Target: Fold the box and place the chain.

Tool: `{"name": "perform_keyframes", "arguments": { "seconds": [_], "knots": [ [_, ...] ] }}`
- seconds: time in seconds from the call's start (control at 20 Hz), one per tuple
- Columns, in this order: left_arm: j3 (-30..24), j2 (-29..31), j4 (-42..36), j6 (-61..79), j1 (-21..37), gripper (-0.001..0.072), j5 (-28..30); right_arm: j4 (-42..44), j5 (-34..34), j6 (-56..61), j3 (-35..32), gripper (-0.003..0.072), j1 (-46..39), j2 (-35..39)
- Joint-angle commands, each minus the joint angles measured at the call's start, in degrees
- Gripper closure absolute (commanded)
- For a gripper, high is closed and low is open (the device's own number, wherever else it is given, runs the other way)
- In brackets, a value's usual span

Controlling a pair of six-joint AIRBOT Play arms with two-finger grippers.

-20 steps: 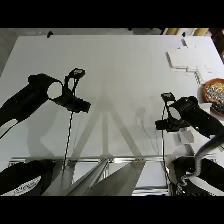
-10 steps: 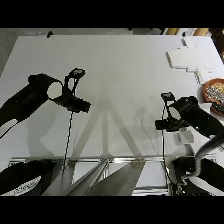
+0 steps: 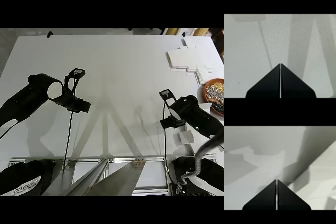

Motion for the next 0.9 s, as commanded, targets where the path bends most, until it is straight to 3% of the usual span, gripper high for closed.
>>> {"name": "perform_keyframes", "arguments": {
  "seconds": [0.0,0.15,0.3,0.5,0.55,0.6,0.65,0.85],
  "knots": [
    [0.0,0.0,0.0,0.0,0.0,0.0701,0.0,-8.5,1.7,-9.6,0.0,0.0673,0.0,0.0],
    [0.0,0.0,0.0,0.0,0.0,0.0701,0.0,-14.9,4.3,-10.3,3.2,0.0678,-4.8,1.0],
    [0.0,0.0,0.0,0.0,0.0,0.0701,0.0,-15.1,6.3,-17.1,9.0,0.0677,-20.8,1.2],
    [0.0,0.0,0.0,0.0,0.0,0.0701,0.0,-14.6,3.3,-22.5,9.9,0.0654,-41.8,1.2],
    [0.0,0.0,0.0,0.0,0.0,0.0701,0.0,-13.8,1.9,-22.5,9.9,0.0513,-46.1,1.2],
    [0.0,0.0,0.0,0.0,0.0,0.0701,0.0,-12.5,0.3,-22.6,9.9,0.0289,-50.3,1.2],
    [0.0,0.0,0.0,0.0,0.0,0.0701,0.0,-10.6,-1.4,-23.7,9.9,0.0224,-53.9,1.2],
    [0.0,0.0,0.0,0.0,0.0,0.0701,0.0,-2.3,-7.4,-31.9,9.9,0.0224,-65.1,0.8]
  ]
}}
